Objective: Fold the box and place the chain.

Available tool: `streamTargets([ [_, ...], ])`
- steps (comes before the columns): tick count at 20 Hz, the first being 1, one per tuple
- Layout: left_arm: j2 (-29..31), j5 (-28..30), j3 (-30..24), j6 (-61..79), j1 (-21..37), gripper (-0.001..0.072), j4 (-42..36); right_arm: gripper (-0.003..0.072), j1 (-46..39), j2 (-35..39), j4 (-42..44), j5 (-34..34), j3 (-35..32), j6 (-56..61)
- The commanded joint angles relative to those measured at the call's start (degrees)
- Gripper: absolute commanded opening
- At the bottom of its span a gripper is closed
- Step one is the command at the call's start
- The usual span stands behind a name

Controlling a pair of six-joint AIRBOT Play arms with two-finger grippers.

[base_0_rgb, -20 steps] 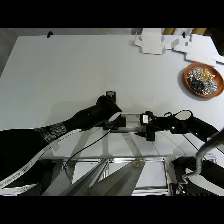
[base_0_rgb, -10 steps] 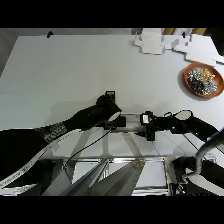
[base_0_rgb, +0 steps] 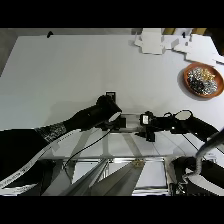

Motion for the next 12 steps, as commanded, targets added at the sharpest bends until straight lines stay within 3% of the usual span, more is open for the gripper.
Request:
streamTargets([
  [1,0.04,-0.68,0.02,0.33,0.11,0.0292,0.20,0.0312,0.02,0.04,0.00,-0.13,0.02,0.02],
  [12,2.40,-2.05,0.02,1.75,0.87,0.0292,1.66,0.0312,0.02,0.04,0.00,-0.11,0.02,0.02],
])
